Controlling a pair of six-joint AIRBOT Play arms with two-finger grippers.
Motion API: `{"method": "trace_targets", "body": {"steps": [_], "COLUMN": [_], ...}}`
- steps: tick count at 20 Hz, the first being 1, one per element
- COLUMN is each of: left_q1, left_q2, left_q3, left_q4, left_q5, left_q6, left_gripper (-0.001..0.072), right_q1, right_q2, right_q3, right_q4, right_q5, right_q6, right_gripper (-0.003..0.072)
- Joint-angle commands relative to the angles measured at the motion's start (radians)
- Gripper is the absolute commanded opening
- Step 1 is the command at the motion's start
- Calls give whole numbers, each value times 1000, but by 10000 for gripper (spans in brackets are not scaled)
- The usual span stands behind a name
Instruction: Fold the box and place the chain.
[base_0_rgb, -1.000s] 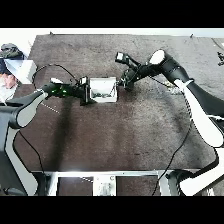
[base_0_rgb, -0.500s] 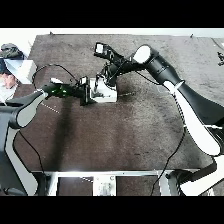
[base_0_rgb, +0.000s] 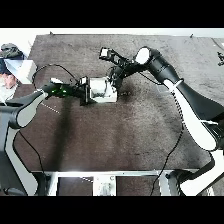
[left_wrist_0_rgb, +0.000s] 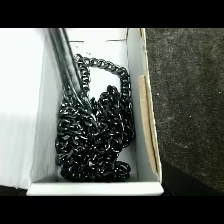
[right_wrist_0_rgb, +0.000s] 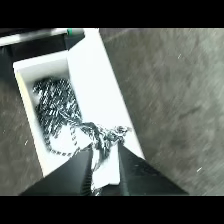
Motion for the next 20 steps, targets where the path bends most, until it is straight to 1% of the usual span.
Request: {"method": "trace_targets", "body": {"steps": [1, 3, 4, 6, 9, 10, 11, 15, 20], "left_q1": [0, 0, 0, 0, 0, 0, 0, 0, 0], "left_q2": [0, 0, 0, 0, 0, 0, 0, 0, 0], "left_q3": [0, 0, 0, 0, 0, 0, 0, 0, 0], "left_q4": [0, 0, 0, 0, 0, 0, 0, 0, 0], "left_q5": [0, 0, 0, 0, 0, 0, 0, 0, 0], "left_q6": [0, 0, 0, 0, 0, 0, 0, 0, 0], "left_gripper": [205, 205, 205, 205, 205, 205, 205, 205, 205], "right_q1": [-36, -73, -95, -145, -197, -206, -211, -211, -211], "right_q2": [-2, -2, -2, -4, -51, -79, -101, -162, -206], "right_q3": [1, 0, -3, -33, -80, -84, -84, -84, -83], "right_q4": [-10, -10, -10, -10, -14, -25, -30, -40, -40], "right_q5": [112, 174, 184, 165, 127, 122, 112, 26, 21], "right_q6": [43, 72, 87, 93, 85, 85, 85, 68, 32], "right_gripper": [230, 230, 230, 230, 232, 273, 389, 383, 382]}}
